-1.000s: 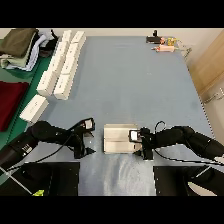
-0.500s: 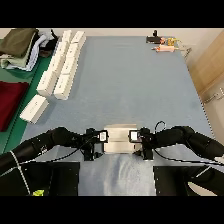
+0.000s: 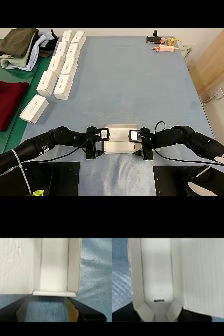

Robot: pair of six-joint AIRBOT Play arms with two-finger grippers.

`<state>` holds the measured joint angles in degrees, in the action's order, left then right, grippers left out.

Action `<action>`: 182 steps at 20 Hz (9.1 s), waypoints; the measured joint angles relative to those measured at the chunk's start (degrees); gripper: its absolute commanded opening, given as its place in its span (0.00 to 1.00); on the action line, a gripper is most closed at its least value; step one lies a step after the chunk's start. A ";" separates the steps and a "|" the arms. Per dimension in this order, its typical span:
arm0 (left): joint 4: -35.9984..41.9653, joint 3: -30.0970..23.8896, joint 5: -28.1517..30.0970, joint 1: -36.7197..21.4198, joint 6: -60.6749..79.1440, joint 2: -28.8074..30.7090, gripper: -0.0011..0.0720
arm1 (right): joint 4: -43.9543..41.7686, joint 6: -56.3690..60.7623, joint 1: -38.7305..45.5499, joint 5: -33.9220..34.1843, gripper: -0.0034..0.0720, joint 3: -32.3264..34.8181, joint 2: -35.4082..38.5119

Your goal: Fold the box.

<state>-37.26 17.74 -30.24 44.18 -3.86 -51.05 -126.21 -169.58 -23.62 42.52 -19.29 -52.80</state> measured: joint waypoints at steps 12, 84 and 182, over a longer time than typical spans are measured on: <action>8.20 -0.04 -5.77 -7.65 7.87 0.33 0.98 | 0.00 -0.02 0.00 0.00 0.72 0.00 -0.02; 11.54 1.86 -3.56 -0.96 11.52 -8.20 0.73 | 0.00 -0.02 0.00 0.00 0.72 0.00 -0.02; 11.50 1.84 -3.80 -0.94 11.61 -8.17 0.73 | 13.46 68.15 -6.64 9.94 0.05 -28.09 -10.51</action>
<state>-25.76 19.57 -34.04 43.24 7.75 -59.22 -112.75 -101.43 -30.26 52.47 -47.37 -63.31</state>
